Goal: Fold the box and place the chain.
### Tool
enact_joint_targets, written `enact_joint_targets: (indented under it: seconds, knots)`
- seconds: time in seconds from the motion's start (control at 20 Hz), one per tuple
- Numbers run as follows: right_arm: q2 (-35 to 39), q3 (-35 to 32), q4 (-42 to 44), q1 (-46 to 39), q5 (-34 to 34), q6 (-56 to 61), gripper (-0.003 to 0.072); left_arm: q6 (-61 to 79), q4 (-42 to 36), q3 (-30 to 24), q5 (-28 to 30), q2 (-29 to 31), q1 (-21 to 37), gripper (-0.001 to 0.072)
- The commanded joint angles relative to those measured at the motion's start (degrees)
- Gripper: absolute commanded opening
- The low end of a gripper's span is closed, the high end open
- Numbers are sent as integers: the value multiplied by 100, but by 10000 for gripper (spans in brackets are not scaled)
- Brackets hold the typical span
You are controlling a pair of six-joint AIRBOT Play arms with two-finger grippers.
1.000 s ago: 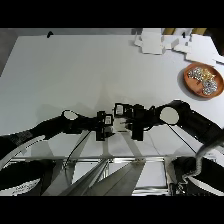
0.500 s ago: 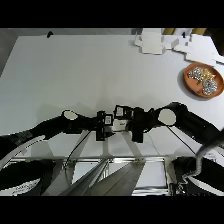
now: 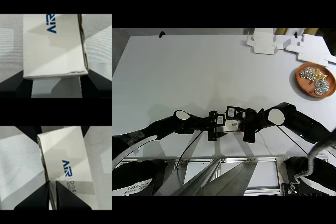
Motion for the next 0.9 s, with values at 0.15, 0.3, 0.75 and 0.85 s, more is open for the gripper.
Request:
enact_joint_targets:
  seconds: [0.15,0.3,0.75,0.85]
  knots:
    - [-11,-2,-2,4,-87,33,82,0,-2,2,-4,2,4,275]
    - [68,2,-7,4,-94,68,84,0,-2,2,-4,2,4,275]
    - [658,15,-313,-249,-59,702,145,0,-2,2,-4,2,4,275]
    - [560,11,-345,-273,92,702,48,0,-2,2,-4,2,4,275]
